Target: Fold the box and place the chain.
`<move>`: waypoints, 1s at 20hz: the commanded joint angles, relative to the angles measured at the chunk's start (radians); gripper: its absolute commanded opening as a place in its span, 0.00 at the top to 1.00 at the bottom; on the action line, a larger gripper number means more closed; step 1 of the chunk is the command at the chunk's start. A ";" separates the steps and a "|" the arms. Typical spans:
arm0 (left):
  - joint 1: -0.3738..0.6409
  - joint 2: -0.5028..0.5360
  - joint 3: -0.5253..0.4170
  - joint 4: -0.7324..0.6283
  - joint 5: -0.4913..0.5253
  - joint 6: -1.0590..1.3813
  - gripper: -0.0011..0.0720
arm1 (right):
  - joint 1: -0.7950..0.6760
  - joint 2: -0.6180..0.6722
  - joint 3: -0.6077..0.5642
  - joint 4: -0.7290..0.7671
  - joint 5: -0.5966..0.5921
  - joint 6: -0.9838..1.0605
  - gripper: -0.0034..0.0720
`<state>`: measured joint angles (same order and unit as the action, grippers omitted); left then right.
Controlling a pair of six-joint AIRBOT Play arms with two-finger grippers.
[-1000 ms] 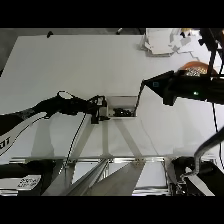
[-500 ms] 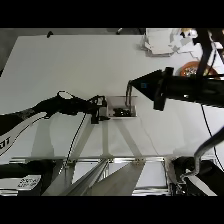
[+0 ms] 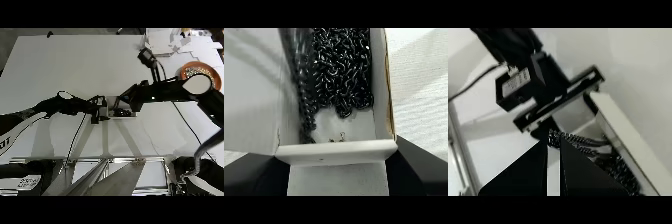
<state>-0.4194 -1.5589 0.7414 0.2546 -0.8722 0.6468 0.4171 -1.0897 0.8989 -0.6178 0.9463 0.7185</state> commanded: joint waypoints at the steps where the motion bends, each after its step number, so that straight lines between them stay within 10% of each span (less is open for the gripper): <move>1: 0.000 0.000 0.001 0.000 0.000 0.000 0.74 | 0.037 -0.116 -0.002 -0.044 0.030 0.006 0.93; 6: 0.000 0.000 0.001 0.000 0.000 0.000 0.74 | 0.068 -0.201 -0.001 -0.068 0.023 0.007 0.92; 10: 0.000 0.000 0.001 0.000 0.000 0.000 0.74 | 0.067 -0.169 0.027 -0.108 0.088 0.006 0.50; 15: 0.000 0.000 0.001 0.000 0.000 0.000 0.74 | 0.040 -0.154 0.258 -0.324 0.304 0.014 0.67; 20: 0.000 0.000 0.001 0.000 0.000 0.000 0.74 | -0.080 -0.156 0.353 -0.338 0.132 0.006 0.75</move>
<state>-0.4194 -1.5589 0.7418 0.2550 -0.8719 0.6472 0.3946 -1.2453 1.2011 -0.9314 1.1633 0.7284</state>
